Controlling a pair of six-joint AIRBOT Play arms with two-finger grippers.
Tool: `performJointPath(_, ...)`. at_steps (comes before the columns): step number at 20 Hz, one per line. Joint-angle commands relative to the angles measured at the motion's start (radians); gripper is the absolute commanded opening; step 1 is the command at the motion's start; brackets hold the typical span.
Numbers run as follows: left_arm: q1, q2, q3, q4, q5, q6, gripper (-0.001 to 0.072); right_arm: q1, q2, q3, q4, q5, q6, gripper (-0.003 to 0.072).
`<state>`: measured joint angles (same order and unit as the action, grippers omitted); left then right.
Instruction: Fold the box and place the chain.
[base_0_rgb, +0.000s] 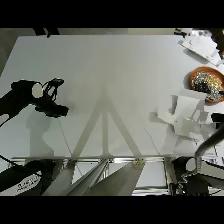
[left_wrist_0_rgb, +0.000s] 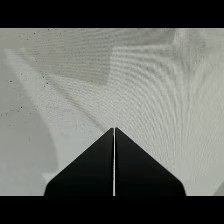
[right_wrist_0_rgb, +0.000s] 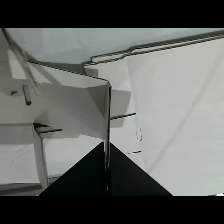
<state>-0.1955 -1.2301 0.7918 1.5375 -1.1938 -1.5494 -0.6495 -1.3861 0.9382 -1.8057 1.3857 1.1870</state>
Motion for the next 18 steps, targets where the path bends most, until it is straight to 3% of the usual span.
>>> performJointPath(1,0.001,0.000,0.000,0.000,0.000,0.000,0.0014,0.005,-0.030,0.000,0.033,0.036,-0.011,0.0021)
performJointPath(8,0.001,0.000,0.000,0.000,0.000,0.000,0.0014,0.170,0.074,0.000,0.193,-0.041,-0.131,0.0020)
performJointPath(18,0.001,0.000,0.000,0.000,0.000,0.000,0.0014,0.366,0.221,-0.051,0.743,-0.097,-0.274,0.0019)
